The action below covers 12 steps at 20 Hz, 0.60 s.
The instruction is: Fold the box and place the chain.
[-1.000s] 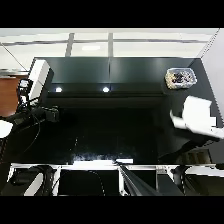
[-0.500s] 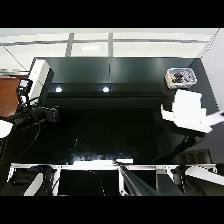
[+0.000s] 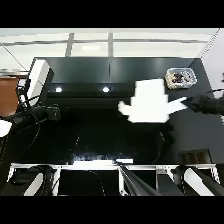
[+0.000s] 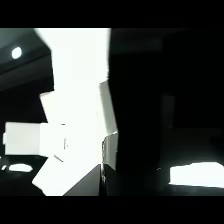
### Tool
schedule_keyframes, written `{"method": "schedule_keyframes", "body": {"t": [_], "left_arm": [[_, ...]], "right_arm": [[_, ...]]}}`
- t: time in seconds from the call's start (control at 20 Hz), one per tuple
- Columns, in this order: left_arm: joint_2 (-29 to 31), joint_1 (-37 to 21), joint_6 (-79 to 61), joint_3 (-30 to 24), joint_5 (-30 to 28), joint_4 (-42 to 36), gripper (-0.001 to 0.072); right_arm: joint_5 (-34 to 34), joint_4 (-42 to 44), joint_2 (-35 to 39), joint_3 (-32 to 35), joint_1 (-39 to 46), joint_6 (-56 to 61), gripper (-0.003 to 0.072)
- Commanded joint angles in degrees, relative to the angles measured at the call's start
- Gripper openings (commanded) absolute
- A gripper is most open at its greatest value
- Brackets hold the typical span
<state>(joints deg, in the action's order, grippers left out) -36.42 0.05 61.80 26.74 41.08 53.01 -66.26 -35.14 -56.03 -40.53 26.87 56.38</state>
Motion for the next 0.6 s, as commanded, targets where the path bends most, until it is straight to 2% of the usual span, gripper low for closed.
{"method": "schedule_keyframes", "body": {"t": [0.0, 0.15, 0.3, 0.4, 0.55], "left_arm": [[-0.5, 0.7, -0.1, 0.0, 0.7, -3.9, 0.0703], [-2.4, 4.5, -0.1, 0.0, 1.1, -5.7, 0.0703], [-7.2, 11.2, 0.4, 0.0, 0.5, -6.4, 0.0703], [-11.7, 14.5, 0.4, 0.0, -1.3, -11.7, 0.0703], [-20.1, 15.7, -4.5, 2.2, -0.6, -21.4, 0.0701]], "right_arm": [[3.8, 4.9, 5.0, 3.5, -10.3, 0.9, 0.0015], [7.1, 5.2, 8.4, 7.1, -15.0, -1.1, 0.0015], [14.2, 10.1, 13.1, 15.1, -20.5, -12.1, 0.0015], [19.4, 11.5, 14.4, 18.6, -24.4, -16.5, 0.0015], [21.3, 10.2, 14.4, 20.7, -29.1, -16.3, 0.0015]]}}
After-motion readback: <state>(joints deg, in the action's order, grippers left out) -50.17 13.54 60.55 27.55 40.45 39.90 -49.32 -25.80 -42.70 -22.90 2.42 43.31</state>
